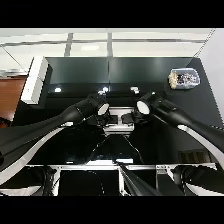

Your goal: Fold the box and place the chain.

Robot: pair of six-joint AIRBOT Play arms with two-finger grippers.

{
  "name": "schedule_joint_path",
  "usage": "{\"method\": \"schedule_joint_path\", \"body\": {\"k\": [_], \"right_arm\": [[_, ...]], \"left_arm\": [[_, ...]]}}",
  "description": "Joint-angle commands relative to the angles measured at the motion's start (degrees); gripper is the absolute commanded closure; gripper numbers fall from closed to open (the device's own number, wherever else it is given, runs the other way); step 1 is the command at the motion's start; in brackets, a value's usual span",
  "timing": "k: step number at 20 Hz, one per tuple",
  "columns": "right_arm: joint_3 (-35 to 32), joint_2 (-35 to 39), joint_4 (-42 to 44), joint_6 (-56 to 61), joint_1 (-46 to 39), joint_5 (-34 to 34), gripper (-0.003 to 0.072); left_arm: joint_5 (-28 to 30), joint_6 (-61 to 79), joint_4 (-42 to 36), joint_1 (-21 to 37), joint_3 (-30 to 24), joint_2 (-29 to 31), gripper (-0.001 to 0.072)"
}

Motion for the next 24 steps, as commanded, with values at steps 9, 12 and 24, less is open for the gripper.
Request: {"method": "schedule_joint_path", "body": {"k": [9, 12, 24], "right_arm": [[-7.34, 15.04, -37.9, 3.13, -29.57, -24.06, -0.0033], [-2.08, 2.8, -27.26, 2.97, -41.55, -27.63, -0.0033], [57.51, -41.35, -13.18, 0.68, -51.01, 8.04, -0.0025]], "left_arm": [[-0.07, -0.09, -0.04, 0.07, 0.04, 0.0, 0.0684], [-0.07, -0.09, -0.04, 0.07, 0.04, 0.0, 0.0683], [-0.24, -0.09, -0.04, 0.09, 0.04, 0.0, 0.0683]]}}
